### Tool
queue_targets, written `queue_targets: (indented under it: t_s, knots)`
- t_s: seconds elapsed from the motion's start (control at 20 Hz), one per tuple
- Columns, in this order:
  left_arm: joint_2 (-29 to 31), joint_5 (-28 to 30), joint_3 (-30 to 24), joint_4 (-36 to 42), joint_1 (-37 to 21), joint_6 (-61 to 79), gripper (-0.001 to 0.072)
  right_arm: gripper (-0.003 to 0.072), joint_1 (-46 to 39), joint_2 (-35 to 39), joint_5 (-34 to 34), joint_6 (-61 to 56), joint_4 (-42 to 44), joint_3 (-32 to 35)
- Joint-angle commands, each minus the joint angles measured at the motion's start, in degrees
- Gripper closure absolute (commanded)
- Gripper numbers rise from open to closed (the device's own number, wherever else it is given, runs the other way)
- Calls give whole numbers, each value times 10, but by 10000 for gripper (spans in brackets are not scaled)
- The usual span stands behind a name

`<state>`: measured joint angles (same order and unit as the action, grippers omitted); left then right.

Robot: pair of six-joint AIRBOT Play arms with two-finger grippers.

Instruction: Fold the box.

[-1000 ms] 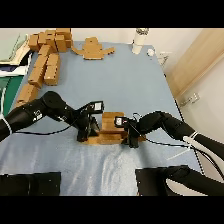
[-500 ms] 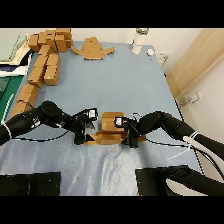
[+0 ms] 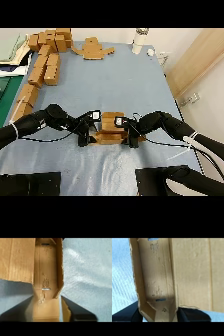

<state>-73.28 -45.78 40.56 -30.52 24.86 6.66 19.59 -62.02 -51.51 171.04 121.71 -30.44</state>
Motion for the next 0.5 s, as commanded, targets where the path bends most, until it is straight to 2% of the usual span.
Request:
queue_targets:
  t_s: [0.0,0.3,0.45]
  knots:
    - [-16,-1,0,15,7,16,428,179,0,0,0,0,0,0]
    - [-33,14,0,73,15,84,430,179,0,0,0,0,0,0]
    - [-33,28,0,74,16,100,431,179,0,0,0,0,0,0]
